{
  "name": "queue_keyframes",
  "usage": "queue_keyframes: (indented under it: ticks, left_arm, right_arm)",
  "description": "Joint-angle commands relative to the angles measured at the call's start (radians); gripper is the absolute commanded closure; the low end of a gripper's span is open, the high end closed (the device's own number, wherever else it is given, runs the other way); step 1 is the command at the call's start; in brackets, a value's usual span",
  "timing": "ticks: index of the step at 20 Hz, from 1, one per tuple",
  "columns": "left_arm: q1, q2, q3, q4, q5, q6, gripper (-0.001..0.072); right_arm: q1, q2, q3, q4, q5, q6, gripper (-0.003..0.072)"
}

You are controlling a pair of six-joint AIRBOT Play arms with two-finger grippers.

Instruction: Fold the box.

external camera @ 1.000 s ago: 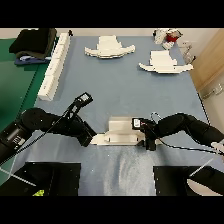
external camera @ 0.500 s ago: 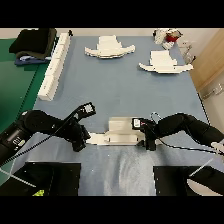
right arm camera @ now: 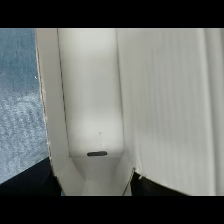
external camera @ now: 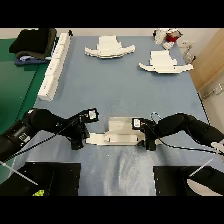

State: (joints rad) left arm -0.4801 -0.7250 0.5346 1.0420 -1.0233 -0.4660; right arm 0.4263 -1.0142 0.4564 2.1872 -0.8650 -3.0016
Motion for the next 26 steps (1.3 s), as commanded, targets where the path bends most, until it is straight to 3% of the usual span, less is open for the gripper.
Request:
queue_keyframes:
  ticks: [1,4,9,18,19,20,21,26]
  left_arm:
    - [-0.001,-0.068,-0.001,-0.007,0.071,0.096,0.0177]
    - [-0.023,-0.123,-0.001,-0.07,0.125,0.19,0.0179]
    - [-0.146,-0.217,0.0,-0.13,0.262,0.324,0.018]
    - [-0.169,-0.311,0.0,-0.28,0.285,0.407,0.0191]
    - [-0.169,-0.32,0.0,-0.28,0.291,0.407,0.0225]
    - [-0.169,-0.327,0.001,-0.28,0.292,0.41,0.0393]
    - [-0.169,-0.33,0.001,-0.28,0.292,0.421,0.0426]
    - [-0.169,-0.33,0.001,-0.296,0.334,0.425,0.0428]
  right_arm:
    - [0.0,-0.001,0.001,0.0,0.0,0.0,0.0182]
    - [0.0,-0.001,0.0,0.0,0.0,0.0,0.0182]
    - [0.0,-0.001,0.001,0.0,0.0,0.0,0.0182]
    - [0.0,-0.001,0.001,0.0,0.0,0.0,0.0182]
    - [0.0,-0.001,0.0,0.0,0.0,0.0,0.0182]
    - [0.0,-0.001,0.001,0.0,0.0,0.0,0.0182]
    - [0.0,-0.001,0.001,0.0,0.0,0.0,0.0182]
    - [0.0,-0.001,0.001,0.0,0.0,0.0,0.0182]
